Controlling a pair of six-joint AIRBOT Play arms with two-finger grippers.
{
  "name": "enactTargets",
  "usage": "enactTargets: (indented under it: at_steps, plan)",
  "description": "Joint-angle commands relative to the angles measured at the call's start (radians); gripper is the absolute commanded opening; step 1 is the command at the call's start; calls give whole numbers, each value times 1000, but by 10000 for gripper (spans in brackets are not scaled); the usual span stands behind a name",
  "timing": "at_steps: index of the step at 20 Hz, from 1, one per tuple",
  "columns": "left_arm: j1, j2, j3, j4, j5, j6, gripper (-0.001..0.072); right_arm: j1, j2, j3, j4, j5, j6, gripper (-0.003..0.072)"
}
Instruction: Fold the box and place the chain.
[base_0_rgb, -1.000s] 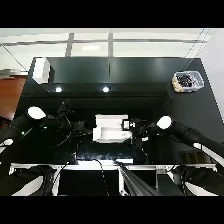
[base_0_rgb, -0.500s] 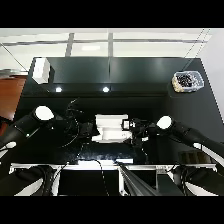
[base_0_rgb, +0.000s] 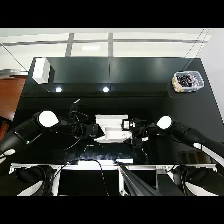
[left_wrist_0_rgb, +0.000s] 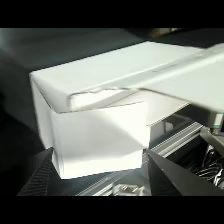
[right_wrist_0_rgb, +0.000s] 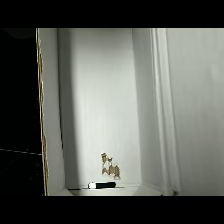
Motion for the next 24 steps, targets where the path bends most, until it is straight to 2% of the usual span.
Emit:
enactTargets:
  at_steps: [1,4,8,9,10,14,20,24]
  plan:
    - [-39,2,9,39,39,-70,700,0,0,0,0,0,0,236]
    - [-43,-6,9,108,60,-108,683,0,0,0,0,0,0,236]
    - [-44,-22,9,109,95,-130,672,0,0,0,0,0,0,235]
    - [-48,-26,9,107,98,-130,590,0,0,0,0,0,0,236]
    - [-58,-28,9,108,105,-130,543,0,0,0,0,0,0,235]
    - [-101,-28,9,108,138,-140,540,0,0,0,0,0,0,236]
    - [-169,-29,10,220,210,-314,540,0,0,0,0,0,0,236]
    - [-174,-40,10,219,222,-317,541,0,0,0,0,0,0,235]
